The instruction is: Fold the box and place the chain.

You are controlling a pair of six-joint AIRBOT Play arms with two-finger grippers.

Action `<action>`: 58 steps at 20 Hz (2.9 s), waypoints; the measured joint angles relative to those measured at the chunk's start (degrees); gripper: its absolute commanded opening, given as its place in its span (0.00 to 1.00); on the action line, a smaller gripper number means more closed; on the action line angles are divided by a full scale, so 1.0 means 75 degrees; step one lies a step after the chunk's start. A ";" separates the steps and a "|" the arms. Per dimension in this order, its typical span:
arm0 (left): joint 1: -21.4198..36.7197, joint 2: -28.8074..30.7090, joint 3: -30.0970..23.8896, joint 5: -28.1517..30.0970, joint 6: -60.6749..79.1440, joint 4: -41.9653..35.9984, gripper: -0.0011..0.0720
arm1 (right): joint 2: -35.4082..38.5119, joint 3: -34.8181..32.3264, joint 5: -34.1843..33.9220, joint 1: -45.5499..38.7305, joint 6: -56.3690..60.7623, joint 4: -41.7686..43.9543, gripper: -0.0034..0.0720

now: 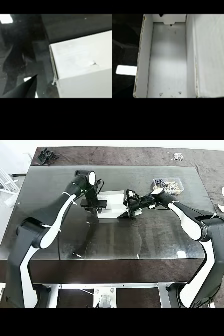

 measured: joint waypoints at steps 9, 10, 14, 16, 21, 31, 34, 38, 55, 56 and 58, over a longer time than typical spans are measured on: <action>-0.0128 -0.0204 0.0227 -0.0067 -0.0125 0.0236 0.04 | 0.0000 0.0000 0.0073 -0.0006 0.0017 0.0015 0.81; -0.0143 -0.0213 0.0236 -0.0070 -0.0108 0.0251 0.04 | 0.0000 0.0000 0.0055 -0.0003 0.0012 0.0009 0.81; -0.0195 -0.0236 0.0242 -0.0047 -0.0067 0.0286 0.24 | 0.0000 0.0000 0.0029 0.0000 0.0009 0.0000 0.81; -0.0207 -0.0286 0.0256 0.0026 -0.0017 0.0309 0.92 | 0.0000 0.0000 -0.0067 -0.0012 -0.0020 -0.0041 0.81; -0.0213 -0.0050 0.0306 -0.0023 0.0006 0.0227 0.88 | -0.0003 0.0000 -0.0032 -0.0009 -0.0006 -0.0015 0.81; 0.0420 0.1457 0.0332 -0.0198 0.3279 -0.0163 0.88 | -0.0003 0.0000 0.0000 -0.0006 0.0000 0.0000 0.81; 0.1236 0.1687 0.0029 -0.0216 0.5523 -0.1457 0.88 | -0.0003 0.0000 0.0003 -0.0006 0.0003 0.0000 0.81; 0.2232 0.1807 -0.0831 -0.0560 0.8011 -0.3040 0.88 | -0.0003 0.0000 0.0003 -0.0003 0.0003 0.0000 0.81; 0.2684 0.1649 -0.4785 0.3246 1.6626 -0.6697 1.00 | -0.0003 0.0000 0.0003 0.0003 0.0003 0.0000 0.81; 0.2678 0.1614 -0.4806 0.3191 1.6745 -0.6776 1.00 | -0.0003 0.0000 0.0003 0.0003 0.0003 0.0000 0.81; 0.2675 0.1545 -0.4835 0.3072 1.6929 -0.6895 1.00 | -0.0003 0.0000 0.0000 0.0003 0.0003 0.0000 0.81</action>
